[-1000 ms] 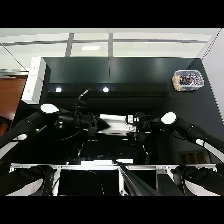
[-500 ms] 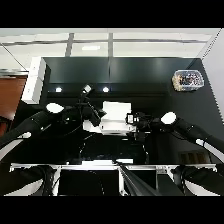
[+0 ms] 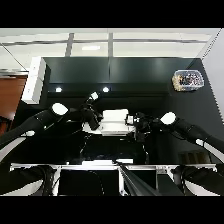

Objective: Fold the box and place the chain.

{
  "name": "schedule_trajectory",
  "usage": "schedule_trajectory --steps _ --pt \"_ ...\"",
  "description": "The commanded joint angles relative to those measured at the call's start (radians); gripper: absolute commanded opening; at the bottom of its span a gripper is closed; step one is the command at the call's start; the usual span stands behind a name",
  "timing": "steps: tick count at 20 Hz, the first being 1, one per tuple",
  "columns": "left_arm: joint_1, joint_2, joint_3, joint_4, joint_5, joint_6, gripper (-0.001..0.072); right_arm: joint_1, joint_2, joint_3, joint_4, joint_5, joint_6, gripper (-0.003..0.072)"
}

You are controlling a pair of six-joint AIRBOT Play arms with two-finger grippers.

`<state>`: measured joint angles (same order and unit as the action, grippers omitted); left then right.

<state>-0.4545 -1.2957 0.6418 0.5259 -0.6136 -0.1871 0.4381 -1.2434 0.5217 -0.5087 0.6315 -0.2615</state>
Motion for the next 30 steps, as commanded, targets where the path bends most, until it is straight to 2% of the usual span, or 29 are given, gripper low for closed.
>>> schedule_trajectory --steps 1,5,8,10,11,12,13,15,18,21,22,24,26,27,30 --pt "0.013 0.011 0.048 0.055 -0.065 -0.005 0.0028 0.000 0.000 0.000 0.002 -0.004 0.003 0.0394" --pt "0.111 0.116 0.106 0.180 -0.232 -0.135 0.0028 0.000 0.000 0.000 0.001 -0.004 0.003 0.0395" --pt "0.197 0.197 0.075 0.352 -0.366 -0.154 0.0027 0.000 0.000 0.000 0.002 -0.004 0.003 0.0394" --pt "0.209 0.214 0.047 0.397 -0.459 -0.136 0.0036 0.000 0.000 0.000 0.001 -0.004 0.003 0.0395" --pt "0.197 0.214 0.032 0.390 -0.472 -0.080 0.0171 0.000 0.000 0.000 0.002 -0.004 0.003 0.0394" --pt "0.179 0.213 0.013 0.375 -0.422 -0.035 0.0473 0.000 0.000 0.000 0.001 -0.003 0.003 0.0394" --pt "0.153 0.212 -0.009 0.368 -0.343 -0.006 0.0702 0.000 0.000 0.000 0.001 -0.003 0.003 0.0394" --pt "0.099 0.210 -0.032 0.379 -0.229 0.106 0.0703 0.000 0.000 0.000 0.001 -0.003 0.003 0.0394" --pt "0.036 0.178 -0.034 0.351 -0.127 0.232 0.0702 0.000 0.000 0.000 0.001 -0.003 0.003 0.0394" --pt "0.001 0.116 -0.033 0.265 -0.105 0.233 0.0697 0.000 0.000 0.000 0.001 -0.003 0.003 0.0394" --pt "-0.010 0.105 -0.033 0.265 -0.105 0.232 0.0671 0.000 0.000 0.000 0.001 -0.004 0.003 0.0394" --pt "-0.018 0.090 -0.033 0.235 -0.115 0.233 0.0582 0.000 0.000 0.000 0.001 -0.004 0.003 0.0394" --pt "-0.017 0.078 -0.033 0.170 -0.157 0.234 0.0259 0.000 0.000 0.000 0.001 -0.004 0.003 0.0394" --pt "-0.017 0.076 -0.033 0.161 -0.163 0.234 0.0233 0.000 0.000 0.000 0.001 -0.003 0.003 0.0394" --pt "-0.017 0.076 -0.034 0.154 -0.138 0.233 0.0223 0.000 0.000 0.000 0.001 -0.004 0.003 0.0394"
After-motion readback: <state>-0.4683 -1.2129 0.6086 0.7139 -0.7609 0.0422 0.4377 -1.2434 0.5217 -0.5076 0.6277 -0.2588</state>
